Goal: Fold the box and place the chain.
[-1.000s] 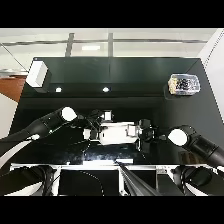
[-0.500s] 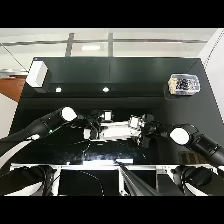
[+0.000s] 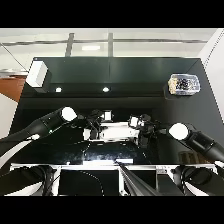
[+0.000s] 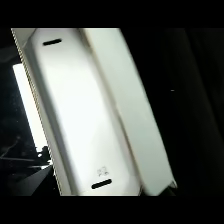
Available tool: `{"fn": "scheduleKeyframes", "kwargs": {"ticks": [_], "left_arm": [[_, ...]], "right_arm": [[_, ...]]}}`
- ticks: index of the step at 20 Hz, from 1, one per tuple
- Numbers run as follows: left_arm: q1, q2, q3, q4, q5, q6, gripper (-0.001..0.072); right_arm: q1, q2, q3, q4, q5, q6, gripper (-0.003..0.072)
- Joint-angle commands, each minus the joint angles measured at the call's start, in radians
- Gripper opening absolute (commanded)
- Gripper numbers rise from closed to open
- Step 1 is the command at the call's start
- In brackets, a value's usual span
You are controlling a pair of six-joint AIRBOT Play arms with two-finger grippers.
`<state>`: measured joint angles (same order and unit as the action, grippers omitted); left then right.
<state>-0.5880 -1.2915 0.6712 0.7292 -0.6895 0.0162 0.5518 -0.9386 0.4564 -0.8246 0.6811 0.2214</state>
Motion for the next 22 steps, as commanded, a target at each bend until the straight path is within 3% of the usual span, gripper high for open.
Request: {"fn": "scheduleKeyframes", "kwargs": {"ticks": [1,9,22], "left_arm": [[-0.001,0.001,0.001,-0.001,0.002,-0.001,0.0031],[-0.001,0.001,0.001,-0.001,0.001,-0.001,0.0031],[-0.001,0.0,0.001,0.001,-0.043,-0.001,0.0031]], "right_arm": [[-0.017,-0.053,-0.001,0.059,0.094,-0.129,0.07],[-0.019,-0.137,-0.001,0.145,0.066,-0.32,0.07],[-0.078,-0.222,-0.001,0.189,0.058,-0.365,0.0699]]}}
